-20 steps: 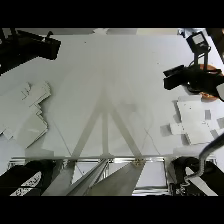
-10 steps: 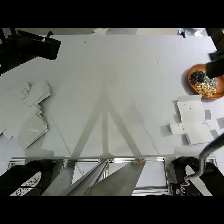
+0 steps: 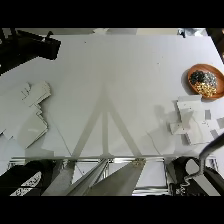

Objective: Fold the box and place the chain.

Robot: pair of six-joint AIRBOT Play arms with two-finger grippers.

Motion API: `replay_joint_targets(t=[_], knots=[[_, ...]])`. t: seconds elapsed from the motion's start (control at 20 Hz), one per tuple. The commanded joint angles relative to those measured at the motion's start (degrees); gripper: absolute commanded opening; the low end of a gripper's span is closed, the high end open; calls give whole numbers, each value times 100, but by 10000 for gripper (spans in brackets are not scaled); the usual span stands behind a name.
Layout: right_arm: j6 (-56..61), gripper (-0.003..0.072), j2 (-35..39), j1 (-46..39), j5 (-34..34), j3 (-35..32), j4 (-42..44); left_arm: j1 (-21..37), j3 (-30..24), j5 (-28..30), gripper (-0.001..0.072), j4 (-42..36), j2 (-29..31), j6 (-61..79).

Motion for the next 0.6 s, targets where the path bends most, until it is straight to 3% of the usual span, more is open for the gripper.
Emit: replay_joint_targets(t=[0.0, 0.3, 0.55], knots=[[-350, 315, -684, -651, 195, 11, -120, -4, 4, 0, 636, 2, 2, 2], [-1165, 315, -1648, -1790, 538, 11, 284, -4, 4, 0, 636, 2, 2, 2], [-1823, 315, -2269, -1917, 713, 11, 400, -4, 4, 0, 636, 2, 2, 2]])
